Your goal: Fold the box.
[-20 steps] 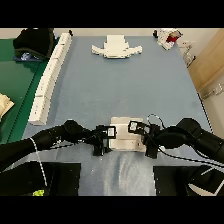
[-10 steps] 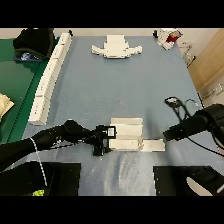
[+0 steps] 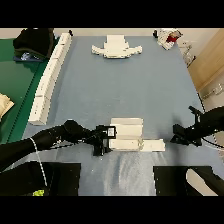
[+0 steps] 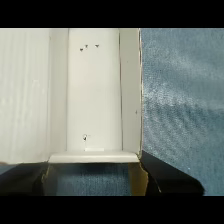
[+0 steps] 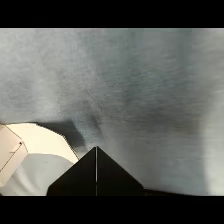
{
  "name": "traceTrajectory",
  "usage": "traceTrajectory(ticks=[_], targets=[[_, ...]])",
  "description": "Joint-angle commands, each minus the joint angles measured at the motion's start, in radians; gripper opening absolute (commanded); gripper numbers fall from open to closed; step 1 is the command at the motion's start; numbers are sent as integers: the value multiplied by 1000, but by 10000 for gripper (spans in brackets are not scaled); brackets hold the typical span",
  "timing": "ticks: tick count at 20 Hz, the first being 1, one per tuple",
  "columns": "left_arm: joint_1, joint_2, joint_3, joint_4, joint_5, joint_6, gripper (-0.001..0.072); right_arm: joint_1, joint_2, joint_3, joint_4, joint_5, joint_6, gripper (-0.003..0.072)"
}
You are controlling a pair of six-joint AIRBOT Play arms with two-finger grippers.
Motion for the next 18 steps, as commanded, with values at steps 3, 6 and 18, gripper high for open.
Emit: traceTrajectory(ticks=[3, 6, 18], targets=[[0, 1, 1, 0, 0, 0, 468, -48, -87, -91, 127, 34, -86, 3], [0, 1, 1, 0, 0, 0, 468, -48, -91, -112, 200, 34, -118, 3], [0, 1, 1, 0, 0, 0, 468, 127, -93, -121, 342, 72, -160, 3]])
